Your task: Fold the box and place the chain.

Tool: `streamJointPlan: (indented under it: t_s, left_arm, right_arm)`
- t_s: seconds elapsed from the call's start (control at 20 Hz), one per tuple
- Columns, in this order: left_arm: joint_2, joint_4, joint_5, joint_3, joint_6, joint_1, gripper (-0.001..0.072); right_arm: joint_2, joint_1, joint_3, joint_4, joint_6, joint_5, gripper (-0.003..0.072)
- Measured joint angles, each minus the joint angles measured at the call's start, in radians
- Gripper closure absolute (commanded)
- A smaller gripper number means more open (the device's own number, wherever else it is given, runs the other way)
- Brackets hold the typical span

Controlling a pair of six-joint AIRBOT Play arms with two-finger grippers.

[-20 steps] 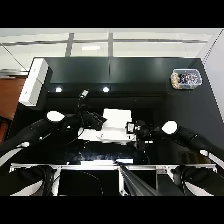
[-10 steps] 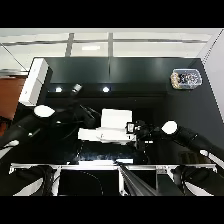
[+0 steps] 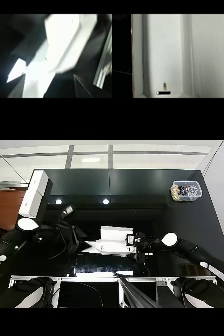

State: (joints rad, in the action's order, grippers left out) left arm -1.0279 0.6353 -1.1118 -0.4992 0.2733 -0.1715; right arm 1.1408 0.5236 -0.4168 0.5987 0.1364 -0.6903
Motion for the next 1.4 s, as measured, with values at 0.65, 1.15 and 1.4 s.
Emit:
streamJointPlan:
  t_s: [0.65,1.15,1.4]
  left_arm:
    - [-0.112,0.11,0.341,0.01,-0.301,-0.301,0.002]
    - [-0.122,0.037,0.343,0.01,-0.319,-0.314,0.0386]
    - [-0.122,0.003,0.331,0.01,-0.319,-0.315,0.0487]
  right_arm:
    - [0.0,0.0,0.0,0.0,-0.001,0.0,0.0225]
    - [0.0,0.0,0.0,0.0,-0.001,0.0,0.0225]
    - [0.0,0.0,0.0,0.0,-0.001,-0.001,0.0225]
